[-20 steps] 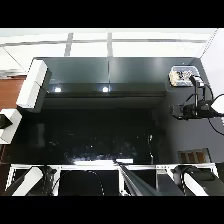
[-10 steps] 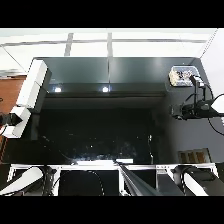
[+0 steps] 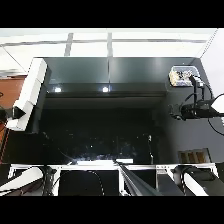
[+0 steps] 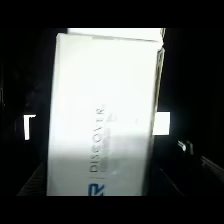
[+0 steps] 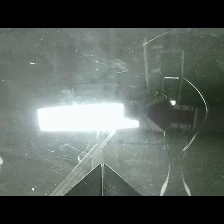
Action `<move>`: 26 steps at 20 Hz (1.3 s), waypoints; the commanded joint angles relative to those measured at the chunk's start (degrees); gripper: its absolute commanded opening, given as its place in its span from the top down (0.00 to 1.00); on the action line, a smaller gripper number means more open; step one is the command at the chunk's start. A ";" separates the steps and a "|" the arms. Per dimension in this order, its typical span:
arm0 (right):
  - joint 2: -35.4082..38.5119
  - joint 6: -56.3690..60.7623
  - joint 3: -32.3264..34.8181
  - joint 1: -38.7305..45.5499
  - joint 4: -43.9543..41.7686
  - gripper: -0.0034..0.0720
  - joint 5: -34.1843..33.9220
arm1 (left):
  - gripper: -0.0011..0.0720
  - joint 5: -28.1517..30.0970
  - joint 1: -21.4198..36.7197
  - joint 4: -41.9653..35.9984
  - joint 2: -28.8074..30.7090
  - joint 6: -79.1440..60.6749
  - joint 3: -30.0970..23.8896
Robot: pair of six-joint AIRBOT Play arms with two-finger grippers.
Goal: Fold the box and place the chain.
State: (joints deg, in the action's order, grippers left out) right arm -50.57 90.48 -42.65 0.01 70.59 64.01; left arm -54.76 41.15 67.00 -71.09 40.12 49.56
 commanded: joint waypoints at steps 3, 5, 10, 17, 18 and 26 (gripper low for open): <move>0.02 -0.02 0.00 -0.02 -0.52 0.94 -0.98 | 0.01 -1.44 -3.10 -3.02 0.48 2.27 8.63; 0.00 -0.02 0.00 -0.04 -0.66 0.94 -2.95 | 0.01 -1.75 -5.57 -6.67 1.07 6.54 16.61; -0.22 -2.54 0.00 -3.91 -0.96 0.94 -10.29 | 0.96 -9.97 -13.81 -21.94 2.64 14.64 27.65; -1.03 -4.13 2.97 -9.16 5.25 0.94 -21.57 | 0.96 5.99 -35.34 -9.57 22.49 21.79 1.79; -1.07 -4.13 4.11 -9.16 6.60 0.94 -23.02 | 0.96 9.03 -36.68 -6.80 25.40 23.50 -3.54; -1.09 -4.15 7.54 -9.16 7.50 0.94 -25.66 | 0.95 9.73 -34.38 -4.07 30.32 23.56 -14.19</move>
State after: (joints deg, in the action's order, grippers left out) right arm -51.64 86.35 -35.62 -9.06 77.60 39.11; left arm -45.54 6.42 61.89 -41.89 63.33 37.41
